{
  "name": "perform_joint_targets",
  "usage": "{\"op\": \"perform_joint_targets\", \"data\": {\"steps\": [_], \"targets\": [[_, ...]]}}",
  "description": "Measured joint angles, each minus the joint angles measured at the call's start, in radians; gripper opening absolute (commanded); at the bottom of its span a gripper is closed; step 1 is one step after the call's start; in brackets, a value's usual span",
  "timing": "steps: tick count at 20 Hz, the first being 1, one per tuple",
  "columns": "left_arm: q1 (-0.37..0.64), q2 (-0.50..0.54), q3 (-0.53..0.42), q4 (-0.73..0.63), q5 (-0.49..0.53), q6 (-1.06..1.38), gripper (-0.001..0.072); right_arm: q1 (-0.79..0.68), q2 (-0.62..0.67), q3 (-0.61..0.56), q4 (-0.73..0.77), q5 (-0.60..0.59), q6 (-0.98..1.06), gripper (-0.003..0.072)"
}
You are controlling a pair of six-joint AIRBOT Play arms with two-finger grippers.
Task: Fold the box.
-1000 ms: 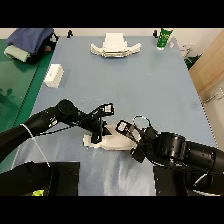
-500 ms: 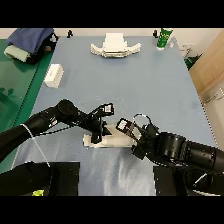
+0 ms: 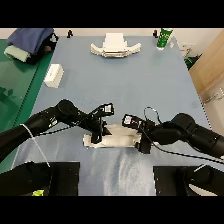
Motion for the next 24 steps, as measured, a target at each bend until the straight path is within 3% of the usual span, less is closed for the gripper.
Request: {"op": "perform_joint_targets", "data": {"steps": [4, 11, 18, 24], "targets": [[0.000, 0.000, 0.000, 0.000, 0.000, 0.000, 0.0015, -0.110, -0.008, -0.005, 0.169, -0.012, -0.264, 0.0667], [0.000, 0.000, 0.000, 0.000, 0.000, 0.000, 0.0015, -0.147, -0.027, -0.013, 0.233, -0.019, -0.397, 0.0668], [0.000, 0.000, 0.000, 0.000, -0.001, 0.000, 0.0014, -0.216, -0.036, -0.090, 0.380, 0.008, -0.660, 0.0668], [0.000, 0.000, 0.000, 0.000, -0.001, 0.000, 0.0014, -0.238, -0.044, -0.157, 0.446, 0.089, -0.775, 0.0668]]}}
